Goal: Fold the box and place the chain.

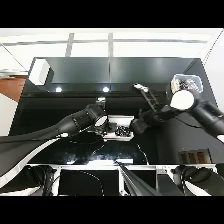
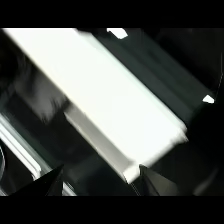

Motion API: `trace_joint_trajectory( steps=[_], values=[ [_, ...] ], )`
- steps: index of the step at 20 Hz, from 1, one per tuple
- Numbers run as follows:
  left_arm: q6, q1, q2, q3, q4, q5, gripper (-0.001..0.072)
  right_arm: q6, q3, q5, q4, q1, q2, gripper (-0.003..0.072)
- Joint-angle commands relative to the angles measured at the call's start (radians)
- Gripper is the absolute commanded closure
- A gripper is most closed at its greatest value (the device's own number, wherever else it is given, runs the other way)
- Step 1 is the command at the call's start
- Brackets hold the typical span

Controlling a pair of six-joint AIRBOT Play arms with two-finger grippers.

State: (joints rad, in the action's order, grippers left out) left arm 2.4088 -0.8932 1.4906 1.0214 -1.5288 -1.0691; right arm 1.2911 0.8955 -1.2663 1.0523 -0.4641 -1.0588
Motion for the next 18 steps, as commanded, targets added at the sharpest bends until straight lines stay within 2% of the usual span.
trace_joint_trajectory(
  steps=[1,3,4,6,8,10,13,15,18],
  values=[
    [0.000,0.003,0.000,-0.001,-0.004,-0.020,0.0680,-0.001,0.000,-0.134,0.147,0.127,0.115,0.0136],
    [0.004,0.003,-0.001,0.000,-0.003,-0.019,0.0677,0.002,0.000,-0.161,0.174,0.218,0.156,0.0135],
    [0.004,0.003,-0.001,0.004,-0.003,-0.026,0.0648,0.003,0.000,-0.170,0.166,0.254,0.165,0.0136],
    [0.004,0.003,-0.003,0.026,-0.007,-0.050,0.0389,0.003,0.000,-0.164,0.142,0.278,0.167,0.0136],
    [0.004,0.003,-0.003,0.061,-0.016,-0.078,0.0357,0.003,0.000,-0.146,0.132,0.275,0.167,0.0136],
    [-0.006,0.003,-0.006,0.100,-0.028,-0.109,0.0196,0.003,-0.001,-0.143,0.127,0.275,0.167,0.0136],
    [-0.098,0.003,-0.047,0.147,-0.040,-0.134,0.0190,0.003,-0.001,-0.139,0.128,0.275,0.167,0.0136],
    [-0.183,0.004,-0.106,0.152,-0.050,-0.146,0.0190,0.003,-0.001,-0.134,0.128,0.275,0.167,0.0136],
    [-0.341,0.027,-0.219,0.146,-0.071,-0.228,0.0191,0.003,-0.001,-0.109,0.132,0.275,0.167,0.0136]
  ],
)
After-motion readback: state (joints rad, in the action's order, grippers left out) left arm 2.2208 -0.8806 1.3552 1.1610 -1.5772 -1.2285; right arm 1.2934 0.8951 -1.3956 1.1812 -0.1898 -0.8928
